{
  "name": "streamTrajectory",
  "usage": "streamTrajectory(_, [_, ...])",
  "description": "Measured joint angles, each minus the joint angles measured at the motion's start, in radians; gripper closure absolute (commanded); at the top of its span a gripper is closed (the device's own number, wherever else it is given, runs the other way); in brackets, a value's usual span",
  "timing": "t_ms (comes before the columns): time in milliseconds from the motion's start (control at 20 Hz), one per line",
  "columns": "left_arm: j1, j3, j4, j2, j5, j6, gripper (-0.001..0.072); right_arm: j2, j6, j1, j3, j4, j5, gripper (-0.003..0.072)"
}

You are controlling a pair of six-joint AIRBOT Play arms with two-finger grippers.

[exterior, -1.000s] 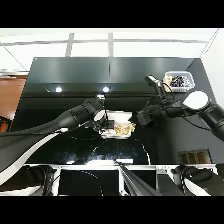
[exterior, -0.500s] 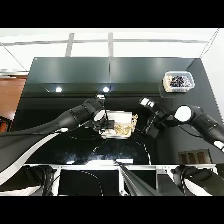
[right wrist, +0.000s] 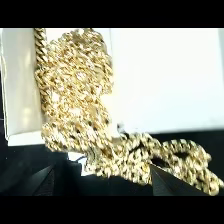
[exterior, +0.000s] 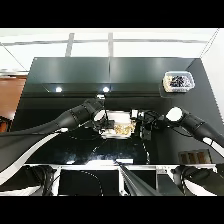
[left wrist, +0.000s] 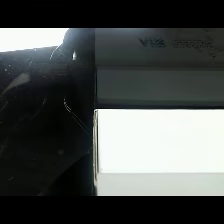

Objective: Fold the box and place the chain.

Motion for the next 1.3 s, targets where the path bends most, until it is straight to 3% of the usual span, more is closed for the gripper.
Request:
streamTrajectory(400, [0.000, 0.000, 0.000, 0.000, 0.000, 0.000, 0.0678, -0.047, -0.051, 0.002, 0.000, 0.077, -0.140, -0.0027])
streamTrajectory(750, [0.000, 0.000, 0.000, 0.000, 0.000, 0.000, 0.0678, -0.051, -0.023, 0.003, 0.000, 0.069, -0.108, 0.0024])
streamTrajectory(800, [0.000, 0.000, 0.000, 0.000, 0.000, 0.000, 0.0678, -0.051, -0.014, 0.003, 0.000, 0.062, -0.099, 0.0084])
streamTrajectory(850, [0.000, 0.000, 0.000, 0.000, 0.000, 0.000, 0.0678, -0.051, -0.007, 0.004, 0.000, 0.054, -0.095, 0.0237])
streamTrajectory(900, [0.000, 0.000, 0.000, 0.000, 0.000, 0.000, 0.0678, -0.051, 0.002, 0.005, 0.000, 0.047, -0.092, 0.0286])
streamTrajectory(950, [0.000, 0.000, 0.000, 0.000, 0.000, 0.000, 0.0678, -0.051, 0.011, 0.006, 0.000, 0.043, -0.089, 0.0287])
streamTrajectory(1050, [0.000, 0.000, 0.000, 0.000, 0.000, 0.000, 0.0678, -0.051, 0.022, 0.009, 0.000, 0.034, -0.087, 0.0672])
streamTrajectory(1300, [0.000, 0.000, 0.000, 0.000, -0.001, 0.000, 0.0678, -0.041, 0.089, 0.011, 0.000, 0.025, -0.083, 0.0674])
